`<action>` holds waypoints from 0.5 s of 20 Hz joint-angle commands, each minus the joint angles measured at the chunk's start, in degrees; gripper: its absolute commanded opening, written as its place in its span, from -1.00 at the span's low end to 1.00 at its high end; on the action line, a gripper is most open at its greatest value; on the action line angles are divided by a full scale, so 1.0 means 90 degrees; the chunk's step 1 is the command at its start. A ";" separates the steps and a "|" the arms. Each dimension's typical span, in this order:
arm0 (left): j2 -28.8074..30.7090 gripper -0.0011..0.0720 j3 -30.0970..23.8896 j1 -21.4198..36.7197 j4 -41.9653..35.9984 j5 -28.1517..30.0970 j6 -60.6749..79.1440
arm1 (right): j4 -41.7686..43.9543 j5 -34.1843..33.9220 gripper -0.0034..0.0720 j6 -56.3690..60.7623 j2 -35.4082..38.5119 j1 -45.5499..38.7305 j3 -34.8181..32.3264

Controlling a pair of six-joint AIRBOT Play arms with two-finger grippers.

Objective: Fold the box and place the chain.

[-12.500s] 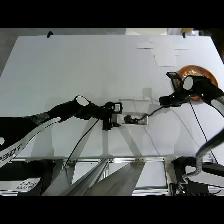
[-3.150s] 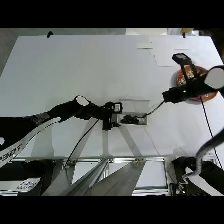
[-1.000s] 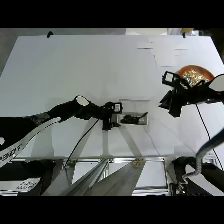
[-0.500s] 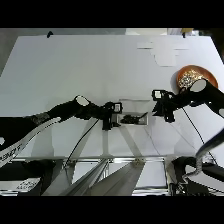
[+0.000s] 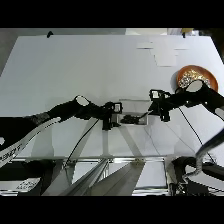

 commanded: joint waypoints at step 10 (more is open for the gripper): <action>0.0005 -0.51 0.0002 0.0002 0.0000 0.0002 0.0002 | 0.0182 -0.0036 -0.34 -0.0015 -0.0002 0.0005 -0.0063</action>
